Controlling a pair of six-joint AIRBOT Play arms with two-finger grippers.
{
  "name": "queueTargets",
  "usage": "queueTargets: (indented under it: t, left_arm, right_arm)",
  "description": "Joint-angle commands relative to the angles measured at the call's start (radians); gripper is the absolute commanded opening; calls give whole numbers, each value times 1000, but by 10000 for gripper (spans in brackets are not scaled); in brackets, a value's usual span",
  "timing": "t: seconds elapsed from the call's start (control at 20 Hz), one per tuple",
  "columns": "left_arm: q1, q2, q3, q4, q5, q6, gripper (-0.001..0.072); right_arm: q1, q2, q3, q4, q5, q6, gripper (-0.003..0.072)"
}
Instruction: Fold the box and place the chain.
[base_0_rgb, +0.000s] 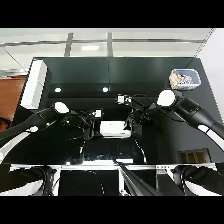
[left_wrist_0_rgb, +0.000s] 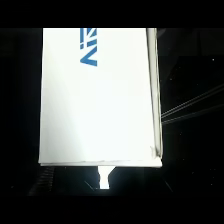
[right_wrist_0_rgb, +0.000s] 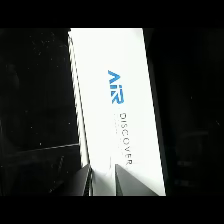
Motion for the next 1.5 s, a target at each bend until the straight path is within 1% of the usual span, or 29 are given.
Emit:
queueTargets:
  t: [0.0, 0.2, 0.45, 0.6, 0.8, 0.95, 1.0, 1.05, 1.1, 1.15, 1.2, 1.25, 1.3, 1.35, 1.4, 1.45]
  left_arm:
    - [0, 0, 0, 3, 1, 0, 332]
    - [0, 0, 0, 3, 1, 0, 332]
    - [0, 0, 0, 3, -2, 0, 332]
    - [0, 0, 0, 3, -2, 0, 332]
    - [0, 0, 0, 3, -2, -23, 332]
    - [0, 0, 0, 3, -2, -23, 332]
    - [0, 0, 0, 3, -2, -23, 332]
    - [0, 0, 0, 3, -2, -23, 332]
    - [0, 0, 0, 3, -2, -23, 332]
    - [0, 0, 0, 3, -2, -23, 332]
    - [0, 0, 0, 3, -2, -23, 332]
    - [0, 0, 0, 3, -2, -23, 332]
    - [0, 0, 0, 3, -2, -23, 332]
    - [0, 0, 0, 3, -2, -23, 332]
    - [0, 0, 0, 3, -2, -23, 332]
    - [0, 0, 0, 3, -2, -23, 332]
  right_arm:
    - [0, 0, 1, 0, 2, 0, 188]
    - [7, 0, -8, 2, 8, 0, 189]
    - [27, -2, -26, 1, -15, 5, 189]
    - [27, -2, -26, 4, -15, 58, 189]
    - [12, 42, 21, 30, 109, 243, 188]
    - [-80, 111, 16, 27, 214, 423, 186]
    - [-114, 124, -1, 32, 239, 507, 79]
    - [-138, 127, -32, 61, 258, 560, 15]
    - [-151, 127, -84, 143, 248, 569, 14]
    - [-153, 127, -140, 261, 206, 559, 14]
    - [-151, 126, -206, 412, 118, 533, 14]
    - [-147, 126, -254, 521, 9, 522, 15]
    - [-135, 126, -295, 598, -119, 529, 14]
    - [-119, 121, -321, 645, -207, 531, 14]
    - [-100, 109, -333, 660, -252, 531, 14]
    - [-82, 90, -335, 656, -260, 532, 15]
